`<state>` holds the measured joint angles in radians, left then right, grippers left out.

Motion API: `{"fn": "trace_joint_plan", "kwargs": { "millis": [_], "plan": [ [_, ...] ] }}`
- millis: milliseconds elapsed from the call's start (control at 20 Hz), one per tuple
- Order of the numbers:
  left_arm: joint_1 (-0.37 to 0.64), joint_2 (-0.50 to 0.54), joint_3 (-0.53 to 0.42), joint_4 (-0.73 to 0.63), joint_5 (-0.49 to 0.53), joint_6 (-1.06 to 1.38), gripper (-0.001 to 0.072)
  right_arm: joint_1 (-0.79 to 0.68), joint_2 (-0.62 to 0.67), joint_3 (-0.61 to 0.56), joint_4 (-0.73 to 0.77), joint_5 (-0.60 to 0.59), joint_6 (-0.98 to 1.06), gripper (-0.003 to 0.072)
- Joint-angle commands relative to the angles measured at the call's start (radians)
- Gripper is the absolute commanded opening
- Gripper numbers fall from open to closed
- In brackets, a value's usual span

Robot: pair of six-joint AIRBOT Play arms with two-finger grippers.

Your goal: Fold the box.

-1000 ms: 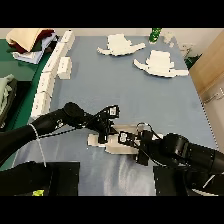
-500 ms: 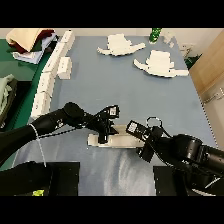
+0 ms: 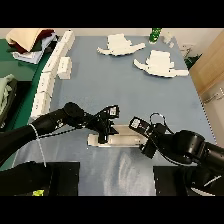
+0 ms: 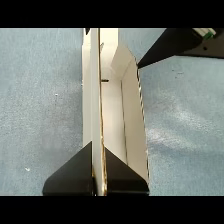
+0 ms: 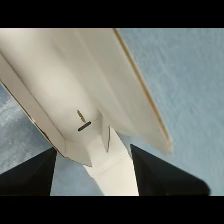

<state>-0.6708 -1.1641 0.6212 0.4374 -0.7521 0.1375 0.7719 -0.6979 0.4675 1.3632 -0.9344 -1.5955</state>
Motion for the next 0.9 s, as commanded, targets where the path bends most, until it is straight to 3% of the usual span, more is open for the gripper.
{"fn": "trace_joint_plan", "kwargs": {
  "millis": [0, 150, 300, 500, 850],
  "plan": [
    [0.001, 0.000, 0.001, 0.000, 0.000, 0.000, 0.0013, -0.178, 0.001, 0.001, 0.280, 0.052, -0.467, 0.0720],
    [0.001, 0.000, 0.001, 0.000, 0.000, 0.000, 0.0013, -0.396, -0.004, 0.000, 0.578, 0.030, -0.886, 0.0720],
    [0.001, 0.000, 0.001, 0.000, 0.000, 0.000, 0.0013, -0.512, -0.052, 0.000, 0.733, -0.017, -1.148, 0.0720],
    [0.001, 0.000, 0.001, 0.000, 0.000, 0.000, 0.0013, -0.512, -0.141, 0.001, 0.759, -0.018, -1.184, 0.0720],
    [0.001, 0.000, 0.001, 0.000, 0.000, 0.000, 0.0013, -0.512, -0.152, 0.000, 0.754, -0.006, -1.242, 0.0720]
  ]
}}
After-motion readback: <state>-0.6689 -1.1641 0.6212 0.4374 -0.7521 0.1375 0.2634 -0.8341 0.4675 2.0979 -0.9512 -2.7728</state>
